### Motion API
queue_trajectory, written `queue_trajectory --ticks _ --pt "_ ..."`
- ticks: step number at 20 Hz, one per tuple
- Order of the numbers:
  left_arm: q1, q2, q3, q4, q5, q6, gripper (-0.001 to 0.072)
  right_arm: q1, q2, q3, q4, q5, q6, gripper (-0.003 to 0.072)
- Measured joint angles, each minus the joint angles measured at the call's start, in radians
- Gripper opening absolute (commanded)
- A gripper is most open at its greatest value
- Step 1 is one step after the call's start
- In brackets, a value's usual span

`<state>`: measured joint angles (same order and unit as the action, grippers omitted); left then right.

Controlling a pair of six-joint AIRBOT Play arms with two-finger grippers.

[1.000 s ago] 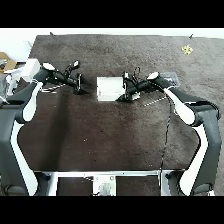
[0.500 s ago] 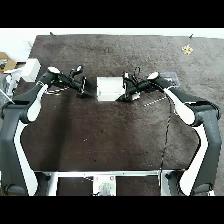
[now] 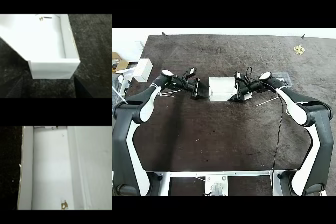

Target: Fold the box and place the chain.

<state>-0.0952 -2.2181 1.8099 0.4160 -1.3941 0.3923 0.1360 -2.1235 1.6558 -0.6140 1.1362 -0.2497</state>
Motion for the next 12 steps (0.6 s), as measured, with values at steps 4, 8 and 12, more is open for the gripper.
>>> queue_trajectory --ticks 4,8,12 --pt "0.0 -0.001 -0.006 -0.019 0.014 0.036 0.0705 0.0 0.0 0.0 0.0 0.0 0.0 0.0446" --pt "-0.004 -0.001 -0.008 -0.026 0.008 0.046 0.0705 0.0 0.0 0.0 0.0 0.0 0.0 0.0446" --pt "-0.016 -0.002 -0.007 -0.025 -0.002 0.05 0.0705 0.0 0.0 0.0 -0.001 0.0 -0.002 0.0446"
